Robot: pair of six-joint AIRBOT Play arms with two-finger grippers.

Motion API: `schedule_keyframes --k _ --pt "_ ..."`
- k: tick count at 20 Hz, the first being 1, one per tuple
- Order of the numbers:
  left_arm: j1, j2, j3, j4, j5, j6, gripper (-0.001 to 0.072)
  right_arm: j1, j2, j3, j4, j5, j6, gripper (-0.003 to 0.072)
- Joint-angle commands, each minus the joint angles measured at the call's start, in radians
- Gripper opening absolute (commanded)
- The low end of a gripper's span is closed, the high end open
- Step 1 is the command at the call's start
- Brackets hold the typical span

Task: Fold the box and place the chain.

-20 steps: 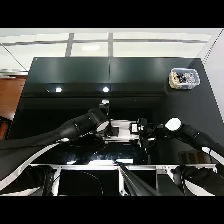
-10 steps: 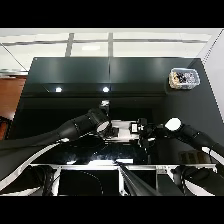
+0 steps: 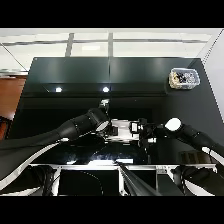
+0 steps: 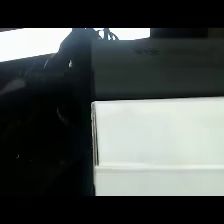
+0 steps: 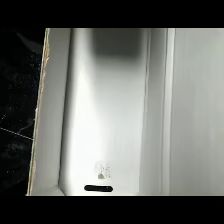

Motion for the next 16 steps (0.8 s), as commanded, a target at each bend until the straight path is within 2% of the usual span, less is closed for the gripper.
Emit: schedule_keyframes --k 1,3,6,8,12,16 --pt "0.000 0.000 0.001 0.001 -0.015 -0.003 0.0029 -0.003 0.039 0.001 -0.002 0.004 0.092 0.0696" --pt "0.001 0.000 0.001 0.002 -0.015 -0.003 0.0029 -0.013 0.113 0.001 -0.090 0.033 0.181 0.0696" --pt "0.000 0.000 0.001 0.002 -0.015 -0.004 0.0029 -0.049 0.196 0.001 -0.356 0.090 0.317 0.0695" --pt "0.000 0.000 0.001 0.001 -0.015 -0.004 0.0029 -0.061 0.199 0.001 -0.334 0.086 0.301 0.0695" --pt "0.000 0.000 0.001 0.001 -0.015 -0.006 0.0029 -0.060 0.198 0.001 -0.181 0.087 0.164 0.0694" --pt "0.000 0.000 0.000 -0.002 -0.015 -0.006 0.0029 -0.048 0.197 -0.001 -0.151 0.107 0.153 0.0694"
